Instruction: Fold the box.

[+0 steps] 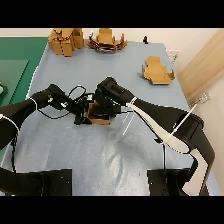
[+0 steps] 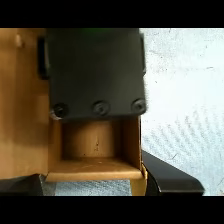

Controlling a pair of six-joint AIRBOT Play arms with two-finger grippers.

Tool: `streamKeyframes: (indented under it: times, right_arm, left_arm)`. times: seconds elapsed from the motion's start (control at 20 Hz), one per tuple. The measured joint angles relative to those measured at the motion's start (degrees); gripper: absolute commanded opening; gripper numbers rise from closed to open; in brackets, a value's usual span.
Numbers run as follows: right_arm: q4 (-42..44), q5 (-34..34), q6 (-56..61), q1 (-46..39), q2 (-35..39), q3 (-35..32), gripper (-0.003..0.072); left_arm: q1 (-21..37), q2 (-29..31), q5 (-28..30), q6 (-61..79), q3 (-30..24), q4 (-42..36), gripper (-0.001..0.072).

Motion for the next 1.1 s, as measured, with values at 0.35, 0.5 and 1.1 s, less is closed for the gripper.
streamKeyframes:
  times: [0.35,0.5,1.1]
  right_arm:
    - [0.96,0.33,-1.90,-2.29,2.49,0.04,0.0371]
    - [0.68,-1.09,-4.02,-3.72,3.61,0.07,0.0396]
    - [11.76,2.19,-21.77,-12.00,13.79,-3.65,0.0006]
  left_arm:
    - [0.00,0.00,0.02,-0.04,0.00,-0.02,0.0226]
    - [0.02,0.00,0.02,-0.07,0.00,-0.04,0.0226]
    - [0.17,0.00,0.37,-0.04,0.00,-0.02,0.0226]
